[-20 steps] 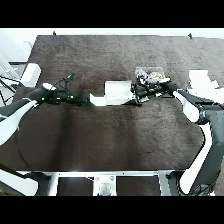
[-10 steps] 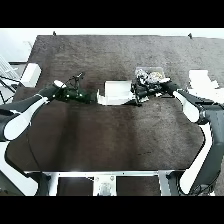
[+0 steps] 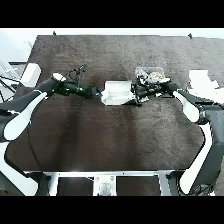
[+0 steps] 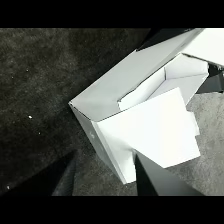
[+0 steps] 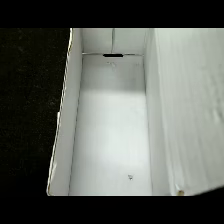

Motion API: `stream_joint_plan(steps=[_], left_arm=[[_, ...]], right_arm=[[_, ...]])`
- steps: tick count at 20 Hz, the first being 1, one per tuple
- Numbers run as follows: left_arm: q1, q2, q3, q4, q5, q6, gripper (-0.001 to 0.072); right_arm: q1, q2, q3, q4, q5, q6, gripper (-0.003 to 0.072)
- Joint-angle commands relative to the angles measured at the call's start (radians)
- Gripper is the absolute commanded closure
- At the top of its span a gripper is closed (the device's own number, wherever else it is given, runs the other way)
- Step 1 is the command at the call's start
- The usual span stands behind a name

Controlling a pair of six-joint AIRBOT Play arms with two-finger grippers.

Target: Fold the box and place the chain.

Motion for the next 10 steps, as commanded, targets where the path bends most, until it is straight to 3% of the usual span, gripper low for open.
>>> stream_joint_plan(steps=[1,10], left_arm=[[-0.008,0.005,0.006,-0.001,-0.016,-0.019,0.0301],[-0.064,0.017,0.076,0.126,-0.035,-0.253,0.0302]], right_arm=[[0.000,0.000,0.000,0.000,0.000,0.000,0.0104],[0.000,0.000,0.000,0.000,0.000,0.000,0.0104]])
